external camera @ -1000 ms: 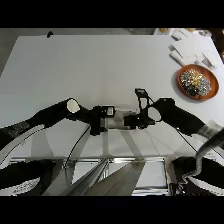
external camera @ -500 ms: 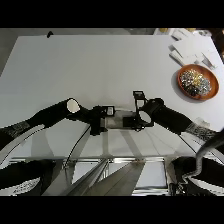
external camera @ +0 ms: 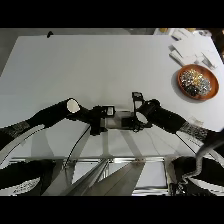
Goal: Fold the box and place the chain.
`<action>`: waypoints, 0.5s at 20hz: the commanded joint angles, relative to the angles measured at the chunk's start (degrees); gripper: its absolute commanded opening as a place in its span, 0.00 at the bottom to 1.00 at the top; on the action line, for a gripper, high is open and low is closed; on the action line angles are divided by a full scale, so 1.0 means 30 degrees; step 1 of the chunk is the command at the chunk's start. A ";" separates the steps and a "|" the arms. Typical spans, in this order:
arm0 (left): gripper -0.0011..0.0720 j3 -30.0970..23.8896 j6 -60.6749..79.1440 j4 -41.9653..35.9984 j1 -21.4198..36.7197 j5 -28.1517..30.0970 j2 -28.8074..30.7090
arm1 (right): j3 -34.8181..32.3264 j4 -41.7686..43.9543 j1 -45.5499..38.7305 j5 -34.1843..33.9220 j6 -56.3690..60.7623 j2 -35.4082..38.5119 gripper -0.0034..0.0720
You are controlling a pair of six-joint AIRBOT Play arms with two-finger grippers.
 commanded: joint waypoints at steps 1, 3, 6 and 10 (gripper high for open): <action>0.20 0.0000 -0.0007 0.0000 0.0007 -0.0015 0.0015 | -0.0007 -0.0022 0.0029 -0.0029 0.0138 0.0066 0.09; 0.20 0.0000 -0.0007 0.0000 0.0007 -0.0015 0.0015 | -0.0007 -0.0124 0.0029 -0.0051 0.0109 0.0561 0.34; 0.20 0.0000 -0.0007 0.0000 0.0007 -0.0015 0.0015 | -0.0007 -0.1005 0.0022 -0.0066 -0.0036 0.1690 0.34; 0.20 0.0000 -0.0007 0.0000 0.0007 -0.0007 0.0015 | -0.0015 -0.1588 0.0015 -0.0058 0.0015 0.1989 0.31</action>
